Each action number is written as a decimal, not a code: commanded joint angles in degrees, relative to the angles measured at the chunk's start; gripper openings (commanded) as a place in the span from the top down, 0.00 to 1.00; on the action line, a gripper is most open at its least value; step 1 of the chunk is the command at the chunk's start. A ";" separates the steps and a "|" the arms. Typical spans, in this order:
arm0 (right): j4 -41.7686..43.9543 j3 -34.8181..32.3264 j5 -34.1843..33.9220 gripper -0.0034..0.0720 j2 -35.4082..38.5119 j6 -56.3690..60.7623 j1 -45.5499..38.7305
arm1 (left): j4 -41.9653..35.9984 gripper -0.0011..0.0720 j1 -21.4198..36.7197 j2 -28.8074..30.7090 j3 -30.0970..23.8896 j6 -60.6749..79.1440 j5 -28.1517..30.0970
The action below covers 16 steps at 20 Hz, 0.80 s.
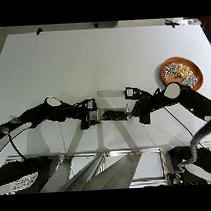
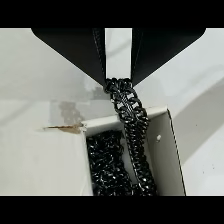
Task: Fold the box and place the chain.
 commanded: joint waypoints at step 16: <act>21.14 0.02 -22.80 0.94 0.15 11.76 14.69 | 0.02 0.62 -0.02 0.00 0.00 0.00 0.02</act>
